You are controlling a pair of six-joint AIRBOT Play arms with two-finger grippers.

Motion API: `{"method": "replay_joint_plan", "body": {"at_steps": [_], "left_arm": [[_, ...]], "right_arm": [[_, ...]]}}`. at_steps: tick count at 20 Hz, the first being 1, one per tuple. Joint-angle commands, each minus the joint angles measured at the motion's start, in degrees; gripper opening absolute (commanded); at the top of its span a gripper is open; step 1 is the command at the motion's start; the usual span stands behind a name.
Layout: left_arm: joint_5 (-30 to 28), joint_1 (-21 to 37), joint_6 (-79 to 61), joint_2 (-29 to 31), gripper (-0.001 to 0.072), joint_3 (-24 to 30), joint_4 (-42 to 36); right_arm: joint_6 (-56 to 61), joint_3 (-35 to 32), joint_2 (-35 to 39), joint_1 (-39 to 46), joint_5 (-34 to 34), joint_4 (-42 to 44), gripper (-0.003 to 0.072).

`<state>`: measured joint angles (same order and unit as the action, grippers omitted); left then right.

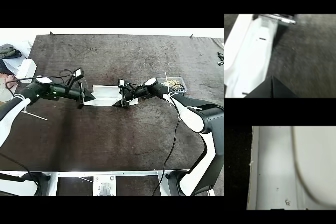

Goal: Fold the box and place the chain.

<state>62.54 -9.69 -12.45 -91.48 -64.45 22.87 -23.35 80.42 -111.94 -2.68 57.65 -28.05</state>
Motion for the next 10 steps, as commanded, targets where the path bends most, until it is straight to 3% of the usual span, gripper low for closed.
{"method": "replay_joint_plan", "body": {"at_steps": [1,7,10], "left_arm": [[-3.50,-1.20,3.41,-3.30,0.0007,-3.06,-2.40],[-0.79,-1.14,9.44,-11.76,0.0007,-18.80,-0.76],[-0.90,-1.14,10.91,-14.86,0.0008,-21.33,0.68]], "right_arm": [[0.00,0.04,0.02,0.02,0.02,0.00,0.0267],[0.00,0.04,0.02,0.00,0.02,0.02,0.0267],[0.00,0.04,0.02,0.00,0.02,0.00,0.0267]]}}
